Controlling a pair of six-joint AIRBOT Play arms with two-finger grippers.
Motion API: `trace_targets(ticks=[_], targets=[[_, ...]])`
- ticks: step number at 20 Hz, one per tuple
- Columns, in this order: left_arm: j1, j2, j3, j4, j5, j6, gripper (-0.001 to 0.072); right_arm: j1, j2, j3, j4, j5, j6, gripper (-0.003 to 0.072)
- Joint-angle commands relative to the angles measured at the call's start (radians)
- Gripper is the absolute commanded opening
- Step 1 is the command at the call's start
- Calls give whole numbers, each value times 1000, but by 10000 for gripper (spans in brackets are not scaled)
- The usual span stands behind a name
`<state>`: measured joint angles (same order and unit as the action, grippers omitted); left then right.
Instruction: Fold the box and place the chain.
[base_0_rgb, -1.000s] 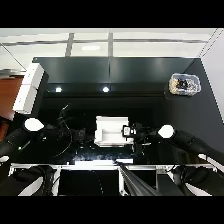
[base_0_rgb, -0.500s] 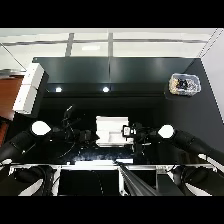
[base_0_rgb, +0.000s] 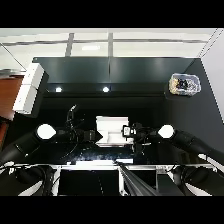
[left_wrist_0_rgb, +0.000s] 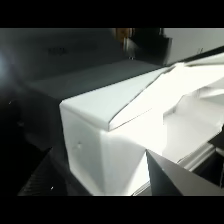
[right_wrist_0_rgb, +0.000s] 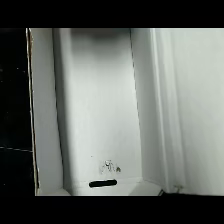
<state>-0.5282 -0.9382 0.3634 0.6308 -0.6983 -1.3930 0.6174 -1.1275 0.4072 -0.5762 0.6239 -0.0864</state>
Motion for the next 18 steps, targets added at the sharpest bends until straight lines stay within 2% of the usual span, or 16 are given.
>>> trace_targets(ticks=[1, 14, 18], targets=[[-47, -1, 3, 47, 77, -83, 709, 0, 0, 0, 0, 0, 0, 348], [-48, -22, 34, 151, 24, -201, 704, 0, 0, 0, 0, 0, 0, 348], [-108, -51, 78, 287, -3, -325, 702, 0, 0, 0, 0, 0, 0, 348]])
